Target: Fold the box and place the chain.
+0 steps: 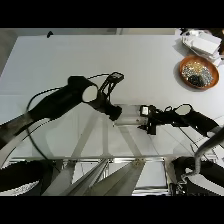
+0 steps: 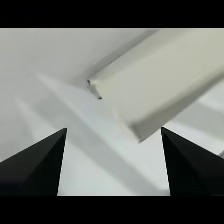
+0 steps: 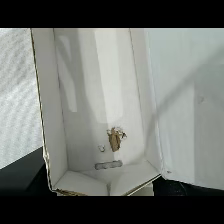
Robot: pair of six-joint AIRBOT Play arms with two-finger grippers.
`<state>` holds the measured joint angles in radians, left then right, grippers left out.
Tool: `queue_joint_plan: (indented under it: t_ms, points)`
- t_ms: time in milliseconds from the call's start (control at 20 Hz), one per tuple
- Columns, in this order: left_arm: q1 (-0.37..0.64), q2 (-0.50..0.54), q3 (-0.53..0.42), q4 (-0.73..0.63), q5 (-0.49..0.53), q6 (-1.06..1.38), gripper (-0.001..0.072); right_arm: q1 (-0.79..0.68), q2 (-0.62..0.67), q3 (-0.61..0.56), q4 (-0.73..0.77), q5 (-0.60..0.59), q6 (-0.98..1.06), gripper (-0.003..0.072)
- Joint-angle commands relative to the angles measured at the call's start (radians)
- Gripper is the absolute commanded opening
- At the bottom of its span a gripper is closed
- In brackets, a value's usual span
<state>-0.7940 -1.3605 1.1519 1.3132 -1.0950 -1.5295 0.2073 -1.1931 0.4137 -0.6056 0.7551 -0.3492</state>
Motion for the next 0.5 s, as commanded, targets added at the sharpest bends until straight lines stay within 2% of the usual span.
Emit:
queue_joint_plan:
  t_ms: [0,50,100,200,450]
  points:
    - [0.040,0.183,-0.167,-0.027,0.114,0.780,0.0660,0.000,0.000,0.000,0.000,0.000,0.000,0.0399]
    - [0.068,0.227,-0.252,-0.119,0.174,1.009,0.0710,0.000,0.000,0.000,0.000,0.000,0.000,0.0399]
    - [0.101,0.253,-0.328,-0.240,0.228,1.223,0.0704,0.000,0.000,0.000,0.000,0.000,0.000,0.0399]
    - [0.153,0.236,-0.425,-0.432,0.272,1.461,0.0705,0.000,0.000,0.000,0.000,0.000,0.000,0.0399]
    - [0.229,0.032,-0.449,-0.629,0.299,1.587,0.0704,0.000,0.000,0.000,0.000,0.000,0.000,0.0399]
